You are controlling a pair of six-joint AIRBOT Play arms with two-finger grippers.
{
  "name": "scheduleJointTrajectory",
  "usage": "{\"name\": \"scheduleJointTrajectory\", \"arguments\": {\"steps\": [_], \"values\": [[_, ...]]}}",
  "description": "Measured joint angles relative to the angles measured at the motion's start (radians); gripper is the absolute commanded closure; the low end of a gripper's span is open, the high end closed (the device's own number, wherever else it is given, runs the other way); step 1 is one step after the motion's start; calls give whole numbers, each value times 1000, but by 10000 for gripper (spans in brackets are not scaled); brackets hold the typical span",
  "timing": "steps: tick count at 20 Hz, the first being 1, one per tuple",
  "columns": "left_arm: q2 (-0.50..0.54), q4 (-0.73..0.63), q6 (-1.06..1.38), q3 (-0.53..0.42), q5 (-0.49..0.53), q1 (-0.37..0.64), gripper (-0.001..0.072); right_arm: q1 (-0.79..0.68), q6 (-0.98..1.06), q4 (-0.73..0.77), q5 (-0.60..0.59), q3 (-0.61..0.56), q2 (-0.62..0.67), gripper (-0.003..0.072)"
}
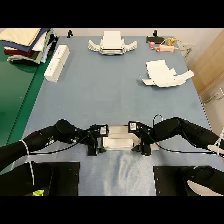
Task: Fold the box.
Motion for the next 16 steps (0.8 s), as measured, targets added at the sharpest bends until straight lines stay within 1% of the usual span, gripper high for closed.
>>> {"name": "scheduleJointTrajectory", "arguments": {"steps": [7,9,16], "values": [[22,-10,3,-18,14,3,7,0,0,0,0,0,0,244],[23,-14,5,-19,16,3,123,0,0,0,0,0,0,244],[20,-53,42,-19,39,-20,124,0,0,0,0,0,0,243]]}}
